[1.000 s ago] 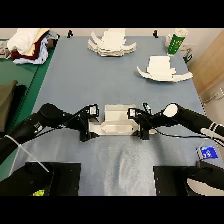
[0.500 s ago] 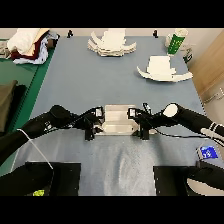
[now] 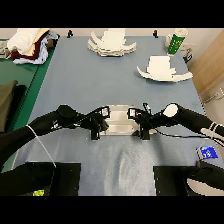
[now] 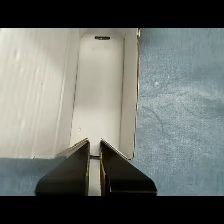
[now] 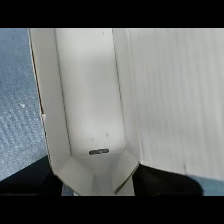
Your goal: Fold the box.
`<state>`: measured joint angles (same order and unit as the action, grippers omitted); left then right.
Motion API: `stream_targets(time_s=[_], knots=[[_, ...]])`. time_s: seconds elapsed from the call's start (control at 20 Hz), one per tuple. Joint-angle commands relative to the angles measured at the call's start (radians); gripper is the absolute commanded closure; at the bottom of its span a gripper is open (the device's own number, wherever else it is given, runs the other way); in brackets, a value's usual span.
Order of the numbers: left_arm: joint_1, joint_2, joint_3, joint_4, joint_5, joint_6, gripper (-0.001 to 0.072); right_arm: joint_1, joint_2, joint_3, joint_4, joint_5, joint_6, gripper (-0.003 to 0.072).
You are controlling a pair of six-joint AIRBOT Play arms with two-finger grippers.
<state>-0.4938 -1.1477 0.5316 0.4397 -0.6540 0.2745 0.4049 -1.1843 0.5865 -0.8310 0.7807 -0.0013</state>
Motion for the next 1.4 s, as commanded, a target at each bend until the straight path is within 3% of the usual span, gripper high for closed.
stream_targets(time_s=[0.0,0.05,0.35,0.45,0.5,0.65,0.8,1.05,1.15,1.35], knots=[[-0.014,-0.016,0.003,-0.023,-0.002,0.005,0.0385,0.0,0.0,0.0,0.001,0.0,0.0,0.016],[-0.014,-0.016,0.003,-0.016,0.0,0.005,0.0226,0.0,0.0,0.0,0.001,0.0,0.0,0.016],[-0.013,-0.015,0.003,-0.013,-0.001,-0.006,0.0226,0.0,0.0,0.0,0.001,0.0,0.0,0.016],[-0.002,-0.005,0.004,0.031,-0.003,-0.055,0.0654,0.0,0.0,0.0,0.001,0.0,0.0,0.0159],[0.008,0.012,0.004,0.08,-0.005,-0.127,0.0695,0.0,0.0,0.0,0.001,0.0,0.0,0.016],[0.077,0.101,0.005,0.304,-0.109,-0.424,0.0696,0.0,0.0,0.0,0.001,0.0,0.0,0.0159],[0.161,0.264,0.005,0.396,-0.236,-0.748,0.0695,0.0,0.0,0.0,0.001,0.0,0.0,0.016],[0.292,0.551,-0.002,0.658,-0.278,-1.497,0.0694,0.0,0.0,0.0,0.001,0.0,0.0,0.016],[0.334,0.557,-0.043,0.68,-0.311,-1.643,0.0695,0.0,0.0,0.0,0.001,0.0,0.0,0.016],[0.337,0.433,-0.152,0.472,-0.29,-1.594,0.0695,0.0,0.0,0.0,0.001,0.0,0.0,0.016]])
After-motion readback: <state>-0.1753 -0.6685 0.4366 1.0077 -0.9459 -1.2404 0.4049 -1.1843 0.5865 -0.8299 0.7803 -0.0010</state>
